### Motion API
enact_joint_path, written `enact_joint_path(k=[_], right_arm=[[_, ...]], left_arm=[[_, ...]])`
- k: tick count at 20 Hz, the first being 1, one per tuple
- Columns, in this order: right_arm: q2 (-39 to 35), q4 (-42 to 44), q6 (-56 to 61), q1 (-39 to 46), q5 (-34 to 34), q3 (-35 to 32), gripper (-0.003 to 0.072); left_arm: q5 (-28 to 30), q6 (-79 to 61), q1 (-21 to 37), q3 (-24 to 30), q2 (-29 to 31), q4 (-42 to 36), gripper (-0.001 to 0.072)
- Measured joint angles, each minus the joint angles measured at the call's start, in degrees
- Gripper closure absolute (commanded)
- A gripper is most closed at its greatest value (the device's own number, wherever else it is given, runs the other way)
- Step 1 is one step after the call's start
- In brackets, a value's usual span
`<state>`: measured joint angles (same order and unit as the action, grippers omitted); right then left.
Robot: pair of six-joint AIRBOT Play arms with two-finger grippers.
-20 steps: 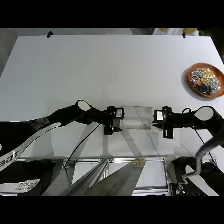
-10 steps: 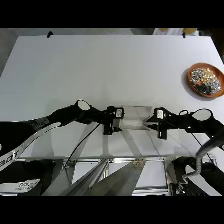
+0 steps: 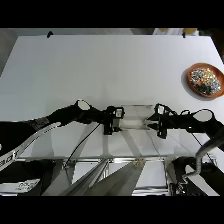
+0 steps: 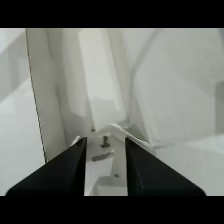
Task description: Fold the box and place the chain.
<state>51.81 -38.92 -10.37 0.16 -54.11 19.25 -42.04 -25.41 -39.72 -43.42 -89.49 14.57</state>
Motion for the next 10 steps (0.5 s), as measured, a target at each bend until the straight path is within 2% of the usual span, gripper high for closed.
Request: enact_joint_path(k=[2, 6, 10], right_arm=[[-3.04, -2.36, 7.5, 1.16, -1.4, 2.16, 0.0663], [-5.6, -7.19, 28.76, 4.92, -4.98, 10.21, 0.0664], [-4.37, -17.81, 55.71, 10.67, -5.38, 15.89, 0.0664]], left_arm=[[-0.07, -0.09, 0.0, 0.0, 0.0, 0.02, 0.0397], [-0.17, -0.11, -0.02, 0.0, 0.0, 0.04, 0.0397], [-0.15, -0.11, -0.02, 0.0, 0.0, 0.02, 0.0397]])
